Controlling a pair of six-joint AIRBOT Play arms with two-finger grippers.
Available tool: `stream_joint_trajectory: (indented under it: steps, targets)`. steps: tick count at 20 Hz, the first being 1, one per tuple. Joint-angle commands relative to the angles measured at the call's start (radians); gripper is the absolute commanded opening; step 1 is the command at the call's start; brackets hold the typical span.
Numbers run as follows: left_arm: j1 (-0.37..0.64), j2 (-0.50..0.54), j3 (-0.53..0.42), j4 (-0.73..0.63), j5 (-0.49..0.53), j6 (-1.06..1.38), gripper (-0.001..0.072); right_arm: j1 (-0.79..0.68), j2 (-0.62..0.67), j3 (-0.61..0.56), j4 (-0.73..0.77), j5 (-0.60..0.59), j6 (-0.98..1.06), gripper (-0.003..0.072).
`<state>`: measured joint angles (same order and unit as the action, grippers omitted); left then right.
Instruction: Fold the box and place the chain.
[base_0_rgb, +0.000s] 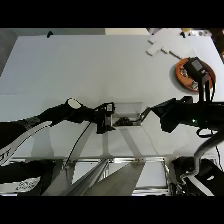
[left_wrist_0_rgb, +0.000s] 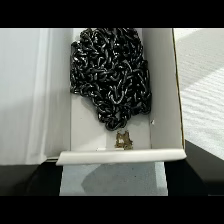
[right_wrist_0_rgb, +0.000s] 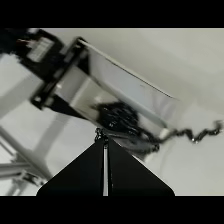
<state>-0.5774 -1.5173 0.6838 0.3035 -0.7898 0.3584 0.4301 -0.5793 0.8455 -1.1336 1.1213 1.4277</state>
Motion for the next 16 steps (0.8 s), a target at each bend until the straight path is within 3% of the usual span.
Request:
stream_joint_trajectory:
  steps: [1,7,16]
  targets:
    - [0.0,0.001,0.0,0.0,0.0,0.0,0.0134,0.079,0.008,0.001,0.081,-0.109,-0.005,0.0015]
    - [0.0,0.001,0.0,0.0,0.0,0.0,0.0134,0.203,-0.173,0.001,0.083,-0.256,-0.084,0.0016]
    - [0.0,0.001,0.0,0.0,0.0,0.0,0.0134,0.227,-0.546,0.001,0.028,-0.263,-0.101,0.0017]
